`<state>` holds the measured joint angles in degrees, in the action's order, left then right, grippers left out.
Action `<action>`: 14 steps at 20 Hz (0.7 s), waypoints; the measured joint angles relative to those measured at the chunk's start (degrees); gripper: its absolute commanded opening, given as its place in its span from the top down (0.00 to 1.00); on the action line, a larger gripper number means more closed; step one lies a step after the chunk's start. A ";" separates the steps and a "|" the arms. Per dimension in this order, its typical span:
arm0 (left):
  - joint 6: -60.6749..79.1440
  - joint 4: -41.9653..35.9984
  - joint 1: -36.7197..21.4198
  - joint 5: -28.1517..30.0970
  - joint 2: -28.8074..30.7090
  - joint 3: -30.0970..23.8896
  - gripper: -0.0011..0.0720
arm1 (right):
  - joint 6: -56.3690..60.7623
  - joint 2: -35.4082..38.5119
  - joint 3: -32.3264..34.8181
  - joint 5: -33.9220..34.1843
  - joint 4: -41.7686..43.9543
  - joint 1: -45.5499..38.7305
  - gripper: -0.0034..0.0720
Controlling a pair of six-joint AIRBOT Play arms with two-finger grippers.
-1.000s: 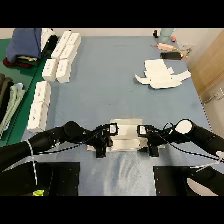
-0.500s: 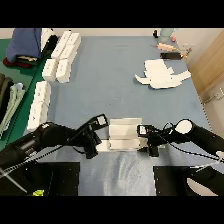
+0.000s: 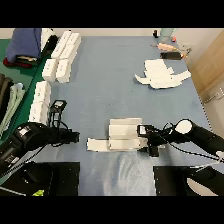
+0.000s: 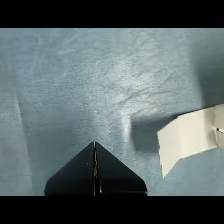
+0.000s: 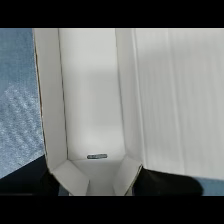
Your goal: Fold the box.
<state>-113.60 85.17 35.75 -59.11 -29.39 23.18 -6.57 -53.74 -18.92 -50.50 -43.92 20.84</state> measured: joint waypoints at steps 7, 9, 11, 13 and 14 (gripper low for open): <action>12.59 -27.23 -3.52 12.81 -11.39 -5.57 0.96 | 0.00 0.00 0.00 0.02 -0.02 0.00 0.26; 18.43 -34.97 -3.08 14.73 -13.77 -6.01 0.96 | 0.00 0.00 0.00 0.00 0.00 0.00 0.26; 22.69 -40.98 -1.66 16.70 -15.08 -6.21 0.96 | -0.02 0.00 0.00 0.02 0.00 0.00 0.25; 25.22 -45.31 0.20 18.93 -15.50 -6.27 0.96 | -0.02 0.00 0.00 0.02 0.00 0.00 0.26; 25.90 -46.60 0.98 19.65 -15.52 -6.25 0.96 | 0.00 0.00 0.00 0.02 0.00 0.00 0.26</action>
